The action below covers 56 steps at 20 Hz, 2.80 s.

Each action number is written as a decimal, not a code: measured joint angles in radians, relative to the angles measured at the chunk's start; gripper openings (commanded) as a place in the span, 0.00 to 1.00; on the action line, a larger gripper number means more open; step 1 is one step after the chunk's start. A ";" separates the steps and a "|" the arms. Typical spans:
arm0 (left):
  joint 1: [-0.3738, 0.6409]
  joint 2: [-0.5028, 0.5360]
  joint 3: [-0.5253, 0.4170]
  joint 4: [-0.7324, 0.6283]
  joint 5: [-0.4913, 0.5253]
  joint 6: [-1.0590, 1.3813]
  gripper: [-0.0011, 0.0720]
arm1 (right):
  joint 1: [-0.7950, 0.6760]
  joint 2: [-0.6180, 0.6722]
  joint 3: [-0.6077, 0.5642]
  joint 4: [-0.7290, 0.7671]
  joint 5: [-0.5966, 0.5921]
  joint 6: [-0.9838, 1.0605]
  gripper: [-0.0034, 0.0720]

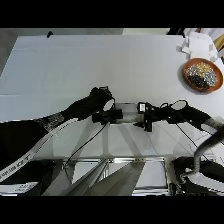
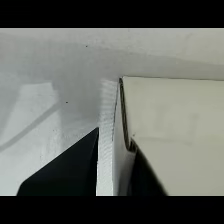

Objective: Fold the box and place the chain.

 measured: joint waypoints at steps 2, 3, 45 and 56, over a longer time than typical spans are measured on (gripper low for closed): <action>0.001 0.000 0.000 -0.001 0.001 0.020 0.29 | 0.000 0.000 0.000 0.000 0.000 -0.001 0.58; 0.002 0.000 0.000 -0.003 0.001 0.034 0.29 | 0.000 0.000 0.000 0.000 0.000 -0.002 0.58; 0.168 0.236 0.032 -0.025 -0.076 0.783 0.80 | 0.000 0.000 0.000 -0.001 -0.003 -0.003 0.58; 0.483 0.456 -0.473 -0.479 0.145 2.412 0.88 | 0.000 0.000 0.000 -0.001 -0.001 -0.003 0.58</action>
